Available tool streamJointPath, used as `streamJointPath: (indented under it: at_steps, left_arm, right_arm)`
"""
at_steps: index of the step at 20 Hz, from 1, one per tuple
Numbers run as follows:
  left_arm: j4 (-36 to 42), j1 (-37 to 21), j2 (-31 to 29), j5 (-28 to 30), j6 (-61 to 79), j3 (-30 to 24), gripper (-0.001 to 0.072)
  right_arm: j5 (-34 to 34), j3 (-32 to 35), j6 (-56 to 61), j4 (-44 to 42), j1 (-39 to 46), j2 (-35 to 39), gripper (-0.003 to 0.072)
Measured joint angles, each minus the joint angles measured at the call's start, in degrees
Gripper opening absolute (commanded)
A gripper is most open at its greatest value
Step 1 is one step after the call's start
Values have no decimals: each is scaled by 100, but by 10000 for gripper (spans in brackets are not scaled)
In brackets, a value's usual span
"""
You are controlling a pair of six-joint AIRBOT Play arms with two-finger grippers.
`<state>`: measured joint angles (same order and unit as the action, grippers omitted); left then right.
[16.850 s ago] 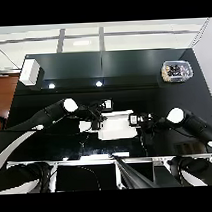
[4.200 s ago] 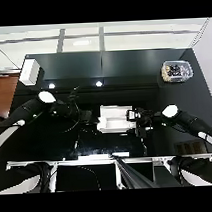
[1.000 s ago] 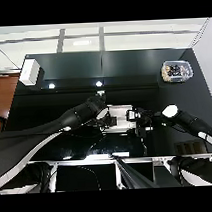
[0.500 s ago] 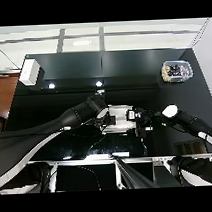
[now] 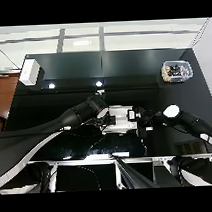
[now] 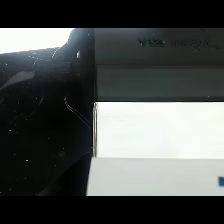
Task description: Fold the box and place the chain.
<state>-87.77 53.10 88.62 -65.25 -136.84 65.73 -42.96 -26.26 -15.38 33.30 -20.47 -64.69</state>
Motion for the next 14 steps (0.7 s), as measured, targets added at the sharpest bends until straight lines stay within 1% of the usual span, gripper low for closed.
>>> streamJointPath:
  at_steps: [6,10,11,12,14]
  left_arm:
    - [-2,0,0,13,15,0,23]
    - [-2,0,0,17,13,0,23]
    - [-2,0,0,20,13,0,23]
    - [-2,0,0,22,13,0,23]
    - [-2,0,0,33,13,0,23]
  right_arm:
    - [-219,-50,542,1073,7,555,644]
    - [-282,-63,691,1412,7,640,633]
    - [-291,-66,708,1412,7,651,546]
    - [-284,-68,713,1360,7,654,426]
    - [-295,-68,730,1222,7,643,418]
